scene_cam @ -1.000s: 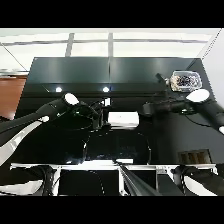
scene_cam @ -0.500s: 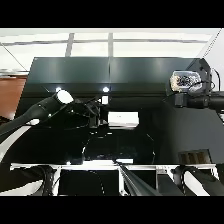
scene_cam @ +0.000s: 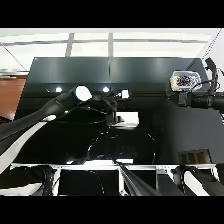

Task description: Fold the box and place the chain.

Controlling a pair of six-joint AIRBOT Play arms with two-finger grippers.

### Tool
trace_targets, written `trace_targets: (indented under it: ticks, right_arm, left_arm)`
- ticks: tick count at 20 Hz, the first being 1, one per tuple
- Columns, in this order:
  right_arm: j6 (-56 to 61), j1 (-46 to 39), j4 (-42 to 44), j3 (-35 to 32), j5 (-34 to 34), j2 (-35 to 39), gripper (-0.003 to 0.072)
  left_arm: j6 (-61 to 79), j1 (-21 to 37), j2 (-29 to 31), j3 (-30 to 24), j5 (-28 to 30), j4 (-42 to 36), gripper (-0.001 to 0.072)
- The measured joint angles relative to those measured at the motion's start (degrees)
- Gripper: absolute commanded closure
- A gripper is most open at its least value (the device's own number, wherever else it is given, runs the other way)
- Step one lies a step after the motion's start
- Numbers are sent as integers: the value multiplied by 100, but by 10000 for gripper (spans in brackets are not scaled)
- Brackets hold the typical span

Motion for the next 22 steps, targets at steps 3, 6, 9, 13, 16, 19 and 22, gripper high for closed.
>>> trace_targets:
  ticks: [3,6,9,13,16,19,22]
  right_arm:
    - [-2,-4,-7,0,2,-2,665]
    - [-13,-4,-15,0,9,0,665]
    - [-37,-4,-15,2,11,0,665]
    - [-42,-4,-24,0,13,0,665]
    - [-44,-4,-37,-2,13,0,665]
    - [-44,-4,-39,-2,11,0,665]
    - [-44,-4,-44,-4,2,-2,665]
  left_arm:
    - [-431,-74,-415,380,-203,50,-7]
    - [-675,-105,-675,568,-492,136,-7]
    - [-776,-116,-796,643,-686,210,-7]
    - [-822,-122,-846,704,-826,254,-8]
    - [-839,-136,-859,723,-859,304,-8]
    - [-839,-275,-870,734,-855,702,-9]
    - [-846,-507,-909,734,-772,1451,-6]
